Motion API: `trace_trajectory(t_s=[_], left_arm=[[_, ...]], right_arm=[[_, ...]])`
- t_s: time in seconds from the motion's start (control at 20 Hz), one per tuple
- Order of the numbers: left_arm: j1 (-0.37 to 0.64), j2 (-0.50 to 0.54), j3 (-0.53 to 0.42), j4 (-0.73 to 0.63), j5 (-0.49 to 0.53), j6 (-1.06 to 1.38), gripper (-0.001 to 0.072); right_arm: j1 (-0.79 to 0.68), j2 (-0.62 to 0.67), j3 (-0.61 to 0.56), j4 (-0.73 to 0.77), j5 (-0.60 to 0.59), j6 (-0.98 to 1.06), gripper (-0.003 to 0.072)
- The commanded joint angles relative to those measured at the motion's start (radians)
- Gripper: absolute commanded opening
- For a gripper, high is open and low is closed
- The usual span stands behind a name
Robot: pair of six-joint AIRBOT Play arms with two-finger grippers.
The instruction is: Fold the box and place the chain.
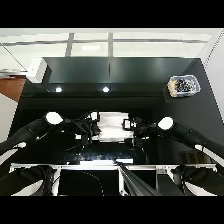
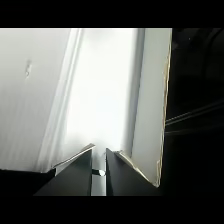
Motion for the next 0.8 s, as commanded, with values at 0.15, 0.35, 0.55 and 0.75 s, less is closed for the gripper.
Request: trace_trajectory(t_s=[0.15,0.35,0.55,0.75], left_arm=[[-0.034,-0.013,-0.001,-0.02,0.039,0.025,0.0104],[-0.037,-0.013,-0.001,-0.02,0.05,0.025,0.0282],[-0.038,-0.013,0.0,-0.01,0.05,0.025,0.0211],[-0.038,-0.013,0.0,0.01,0.048,0.024,0.0343]], right_arm=[[0.0,0.0,0.001,0.0,0.0,0.0,0.0434],[0.0,0.0,0.001,0.0,0.0,0.0,0.0434],[0.0,0.0,0.001,0.0,0.0,0.0,0.0434],[0.0,0.0,0.001,0.0,0.0,0.0,0.0434]])
